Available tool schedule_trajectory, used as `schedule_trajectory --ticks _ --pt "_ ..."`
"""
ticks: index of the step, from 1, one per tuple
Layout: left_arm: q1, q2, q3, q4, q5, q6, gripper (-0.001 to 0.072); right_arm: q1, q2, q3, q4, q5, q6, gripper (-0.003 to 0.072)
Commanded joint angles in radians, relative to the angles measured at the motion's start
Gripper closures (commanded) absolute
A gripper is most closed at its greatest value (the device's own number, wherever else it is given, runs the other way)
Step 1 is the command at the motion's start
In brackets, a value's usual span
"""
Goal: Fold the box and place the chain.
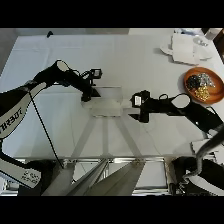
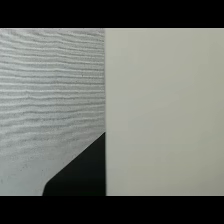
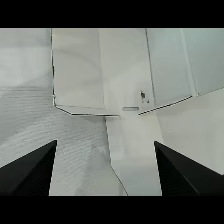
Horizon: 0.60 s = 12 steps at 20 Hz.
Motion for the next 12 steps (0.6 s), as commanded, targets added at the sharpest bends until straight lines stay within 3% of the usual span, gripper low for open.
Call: schedule_trajectory --ticks 1,5,12 --pt "0.0 0.001 0.0 0.0 0.0 0.0 0.0695 0.001 -0.076 -0.001 0.072 0.003 -0.115 -0.0002" --pt "0.0 0.001 0.0 0.0 0.0 0.0 0.0695 0.001 -0.174 -0.001 0.258 0.013 -0.269 -0.0002" --pt "0.0 0.001 0.0 0.0 0.0 0.0 0.0695 0.001 -0.255 -0.001 0.43 0.02 -0.38 -0.0002"
